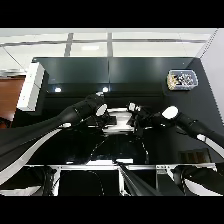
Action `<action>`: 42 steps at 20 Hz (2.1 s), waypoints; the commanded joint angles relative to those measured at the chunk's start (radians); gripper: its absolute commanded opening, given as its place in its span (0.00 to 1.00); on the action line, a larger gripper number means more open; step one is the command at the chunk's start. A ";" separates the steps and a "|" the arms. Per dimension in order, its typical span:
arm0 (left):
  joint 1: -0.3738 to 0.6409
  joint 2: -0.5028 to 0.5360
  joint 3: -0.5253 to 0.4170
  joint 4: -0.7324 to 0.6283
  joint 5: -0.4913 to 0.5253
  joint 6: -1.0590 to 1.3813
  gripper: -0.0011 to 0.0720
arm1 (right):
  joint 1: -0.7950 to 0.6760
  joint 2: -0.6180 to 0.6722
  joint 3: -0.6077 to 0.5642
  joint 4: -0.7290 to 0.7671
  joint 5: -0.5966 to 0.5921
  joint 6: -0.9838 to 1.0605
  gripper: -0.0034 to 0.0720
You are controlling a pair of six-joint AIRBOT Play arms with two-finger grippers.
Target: Fold the box and place the chain.
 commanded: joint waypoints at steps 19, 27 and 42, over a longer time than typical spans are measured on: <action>0.000 0.000 0.001 0.001 -0.001 0.001 0.05 | -0.376 -0.154 0.026 0.028 0.422 0.869 0.07; 0.000 0.000 0.001 0.001 -0.002 0.002 0.05 | -0.307 -0.154 0.169 0.014 0.559 0.861 0.67; 0.000 0.000 0.001 0.001 -0.001 0.002 0.06 | -0.022 -0.154 0.277 -0.222 0.365 1.167 0.50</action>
